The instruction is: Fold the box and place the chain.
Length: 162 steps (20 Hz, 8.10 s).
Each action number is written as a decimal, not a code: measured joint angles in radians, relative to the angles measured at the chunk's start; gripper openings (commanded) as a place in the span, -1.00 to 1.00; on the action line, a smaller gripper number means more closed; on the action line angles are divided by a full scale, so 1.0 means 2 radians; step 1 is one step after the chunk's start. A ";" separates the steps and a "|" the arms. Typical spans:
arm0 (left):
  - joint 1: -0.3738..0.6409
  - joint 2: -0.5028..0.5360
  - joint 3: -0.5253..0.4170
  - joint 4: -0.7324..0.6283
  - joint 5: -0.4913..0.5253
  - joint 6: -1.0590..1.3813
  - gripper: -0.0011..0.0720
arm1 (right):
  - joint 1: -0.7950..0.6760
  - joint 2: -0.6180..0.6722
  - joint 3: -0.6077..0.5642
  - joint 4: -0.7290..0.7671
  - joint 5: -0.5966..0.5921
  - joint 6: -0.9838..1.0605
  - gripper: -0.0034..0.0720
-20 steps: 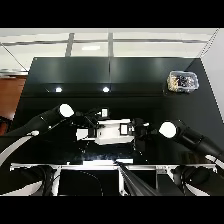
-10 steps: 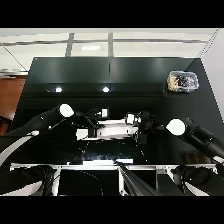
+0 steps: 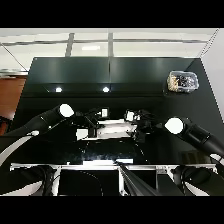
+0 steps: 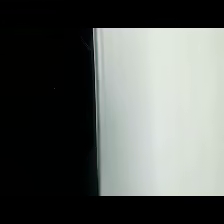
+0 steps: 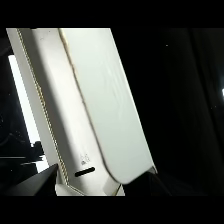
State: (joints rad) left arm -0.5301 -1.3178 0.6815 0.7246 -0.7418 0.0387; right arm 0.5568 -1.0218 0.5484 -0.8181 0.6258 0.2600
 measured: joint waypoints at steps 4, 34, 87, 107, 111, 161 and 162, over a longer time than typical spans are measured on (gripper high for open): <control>0.000 0.000 0.000 0.000 0.001 0.000 -0.90 | -0.017 -0.019 0.000 0.038 0.007 -0.030 0.80; 0.000 0.000 0.000 0.000 0.000 0.000 -0.90 | -0.037 -0.119 0.000 0.123 0.060 -0.239 0.80; 0.085 0.086 -0.012 -0.076 -0.070 -0.201 -0.90 | -0.037 -0.122 0.000 0.121 0.053 -0.237 0.40; 0.036 0.088 -0.054 0.059 -0.064 -0.035 -0.07 | -0.037 -0.122 0.000 0.121 0.053 -0.237 0.40; 0.020 0.083 -0.054 0.029 -0.060 -0.022 -0.55 | -0.037 -0.122 0.000 0.121 0.054 -0.237 0.40; 0.297 0.017 -0.131 -0.038 -0.190 -0.577 -0.90 | -0.037 -0.122 0.000 0.121 0.053 -0.237 0.40; 0.282 0.009 -0.130 -0.054 -0.186 -0.567 -0.90 | -0.037 -0.122 0.000 0.121 0.053 -0.237 0.40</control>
State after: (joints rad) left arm 0.0349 -1.3003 0.4210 0.6170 -1.1145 -1.0946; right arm 0.4824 -1.2659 0.5484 -0.5766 0.7326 -0.2138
